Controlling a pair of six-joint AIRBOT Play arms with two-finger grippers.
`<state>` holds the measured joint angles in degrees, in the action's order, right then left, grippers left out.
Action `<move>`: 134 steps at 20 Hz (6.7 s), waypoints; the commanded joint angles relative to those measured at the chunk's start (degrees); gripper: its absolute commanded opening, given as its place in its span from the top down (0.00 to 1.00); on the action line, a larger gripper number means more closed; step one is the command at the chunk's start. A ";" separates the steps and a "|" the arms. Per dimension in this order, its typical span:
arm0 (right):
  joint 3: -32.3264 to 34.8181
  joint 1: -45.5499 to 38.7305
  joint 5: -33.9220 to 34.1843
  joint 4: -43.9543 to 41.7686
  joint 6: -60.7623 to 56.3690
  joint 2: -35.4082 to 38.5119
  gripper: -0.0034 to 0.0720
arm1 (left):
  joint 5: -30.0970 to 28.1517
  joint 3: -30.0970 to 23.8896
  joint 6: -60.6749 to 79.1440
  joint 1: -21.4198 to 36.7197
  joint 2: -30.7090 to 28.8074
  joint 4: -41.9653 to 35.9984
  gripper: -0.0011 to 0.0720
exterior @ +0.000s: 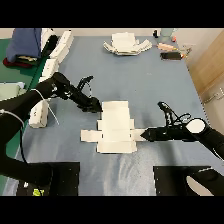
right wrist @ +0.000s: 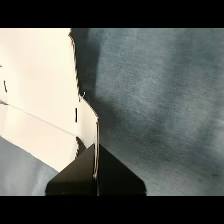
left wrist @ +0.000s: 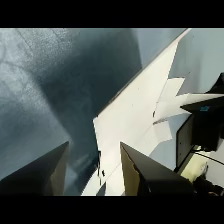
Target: Fold the box.
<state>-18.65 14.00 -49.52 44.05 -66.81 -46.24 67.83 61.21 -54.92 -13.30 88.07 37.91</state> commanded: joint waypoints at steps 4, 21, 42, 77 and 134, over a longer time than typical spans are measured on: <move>0.02 0.07 -0.15 1.01 1.31 0.11 0.95 | 0.79 3.21 6.12 -0.70 7.19 -6.29 0.32; 0.02 0.04 0.11 2.08 1.29 0.13 0.86 | 14.97 5.68 15.96 -3.65 10.40 -6.23 0.97; -25.66 -5.92 -0.76 18.93 -19.50 -0.85 0.86 | -31.47 -19.43 54.45 -24.24 -24.87 -9.92 0.98; -25.55 -5.33 -0.83 16.59 -19.78 -2.03 0.86 | -20.59 -20.37 66.84 -19.78 -20.81 -14.99 0.97; -25.55 -4.17 -24.70 28.02 -31.34 -1.62 0.95 | -16.85 -20.55 61.33 -18.64 -15.21 -13.07 0.97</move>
<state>-44.16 8.95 -63.61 67.09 -94.59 -48.10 51.13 40.69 6.39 -31.99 72.82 24.82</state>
